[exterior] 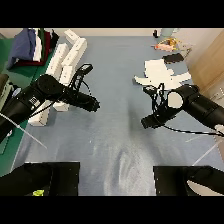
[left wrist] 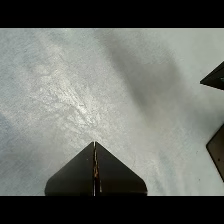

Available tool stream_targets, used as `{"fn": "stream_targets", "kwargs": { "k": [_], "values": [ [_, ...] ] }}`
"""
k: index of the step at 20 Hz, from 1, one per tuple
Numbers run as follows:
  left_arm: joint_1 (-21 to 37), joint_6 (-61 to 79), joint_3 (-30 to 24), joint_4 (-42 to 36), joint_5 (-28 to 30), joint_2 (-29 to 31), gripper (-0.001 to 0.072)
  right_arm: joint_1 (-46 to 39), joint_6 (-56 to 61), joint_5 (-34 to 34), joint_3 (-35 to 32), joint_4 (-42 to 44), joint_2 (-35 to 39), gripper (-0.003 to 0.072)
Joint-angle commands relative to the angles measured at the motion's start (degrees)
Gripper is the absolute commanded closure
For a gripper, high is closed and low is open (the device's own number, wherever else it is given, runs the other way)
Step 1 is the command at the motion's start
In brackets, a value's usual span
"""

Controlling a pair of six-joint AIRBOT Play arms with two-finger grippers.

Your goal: Fold the box.

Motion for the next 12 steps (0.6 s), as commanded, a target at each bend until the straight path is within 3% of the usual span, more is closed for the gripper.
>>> {"fn": "stream_targets", "kwargs": {
  "k": [1, 12],
  "values": [
    [0.1, 0.0, 0.1, 0.0, 0.0, 0.0, 0.0697, 0.0, 0.0, 0.0, 0.0, 0.0, 0.0, 0.0683],
    [0.1, 0.0, 0.0, 0.0, 0.0, 0.0, 0.0696, 0.0, 0.0, -0.7, 0.0, 0.2, 0.0, 0.0683]
  ]
}}
